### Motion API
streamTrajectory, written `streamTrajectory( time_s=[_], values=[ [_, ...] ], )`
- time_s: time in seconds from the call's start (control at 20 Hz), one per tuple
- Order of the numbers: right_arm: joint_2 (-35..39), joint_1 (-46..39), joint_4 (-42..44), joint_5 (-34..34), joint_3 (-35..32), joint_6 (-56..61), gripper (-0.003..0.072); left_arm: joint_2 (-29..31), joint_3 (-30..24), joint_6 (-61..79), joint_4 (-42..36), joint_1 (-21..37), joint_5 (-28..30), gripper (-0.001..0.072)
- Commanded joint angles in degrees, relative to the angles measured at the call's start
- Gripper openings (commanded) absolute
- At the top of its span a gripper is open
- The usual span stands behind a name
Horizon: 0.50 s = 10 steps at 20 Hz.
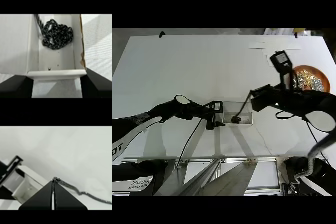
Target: Fold the box and place the chain.
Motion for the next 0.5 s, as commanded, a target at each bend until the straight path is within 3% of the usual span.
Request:
streamTrajectory(
  time_s=[0.0, 0.2, 0.35, 0.45],
  values=[
    [4.52, -2.93, -2.69, 7.93, -0.02, 1.11, 0.0014, 0.00, -0.02, 0.00, 0.00, 0.04, 0.02, 0.0030],
    [6.54, -2.91, -3.65, 12.17, -0.02, 1.22, 0.0014, 0.00, -0.02, 0.02, 0.00, 0.04, 0.00, 0.0030],
    [6.40, -2.56, 3.34, 17.11, -0.04, 1.14, 0.0014, 0.00, -0.02, 0.00, 0.00, 0.04, 0.00, 0.0030],
    [6.38, -0.74, 9.14, 16.94, -0.15, 1.09, 0.0013, 0.00, -0.02, 0.00, 0.00, 0.04, 0.02, 0.0030]
  ],
)
